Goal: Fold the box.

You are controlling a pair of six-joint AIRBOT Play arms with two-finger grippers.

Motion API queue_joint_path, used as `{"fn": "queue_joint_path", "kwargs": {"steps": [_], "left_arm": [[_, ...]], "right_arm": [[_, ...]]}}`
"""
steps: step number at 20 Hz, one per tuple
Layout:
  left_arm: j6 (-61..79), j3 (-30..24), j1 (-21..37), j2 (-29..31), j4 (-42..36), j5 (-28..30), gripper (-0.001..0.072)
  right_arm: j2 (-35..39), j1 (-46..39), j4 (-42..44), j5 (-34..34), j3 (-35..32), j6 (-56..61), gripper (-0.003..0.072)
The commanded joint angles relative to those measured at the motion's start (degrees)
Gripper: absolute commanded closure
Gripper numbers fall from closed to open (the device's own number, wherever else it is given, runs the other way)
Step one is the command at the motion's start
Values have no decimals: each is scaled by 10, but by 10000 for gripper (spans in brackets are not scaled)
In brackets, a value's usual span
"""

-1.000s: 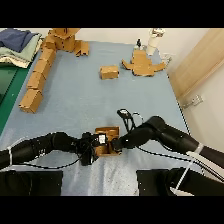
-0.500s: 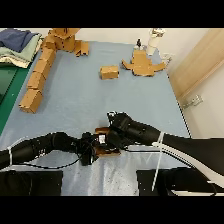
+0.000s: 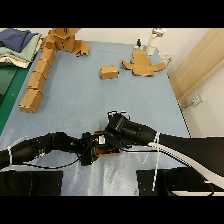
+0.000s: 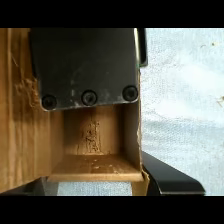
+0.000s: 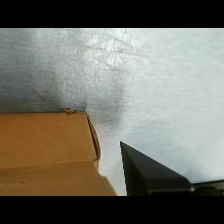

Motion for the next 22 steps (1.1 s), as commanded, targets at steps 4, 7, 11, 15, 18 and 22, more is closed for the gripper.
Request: {"fn": "queue_joint_path", "kwargs": {"steps": [4, 7, 11, 15, 18, 22], "left_arm": [[-2, 0, 0, 0, -1, 2, 295], [-2, 0, 0, 0, -1, 2, 295], [-2, 0, 0, 0, -1, 2, 295], [-2, 0, 0, 0, -1, 2, 295], [-2, 0, 0, 0, -1, 2, 295], [-2, 0, 0, 0, -1, 2, 295]], "right_arm": [[49, 3, -2, -35, 3, 4, 153], [85, 3, -17, -50, 4, 5, 155], [116, 3, -64, -106, 4, 6, 174], [143, 2, -108, -133, 4, 5, 229], [146, -50, -157, -133, -10, -43, 657], [119, -302, 136, 162, -44, -344, 683]]}}
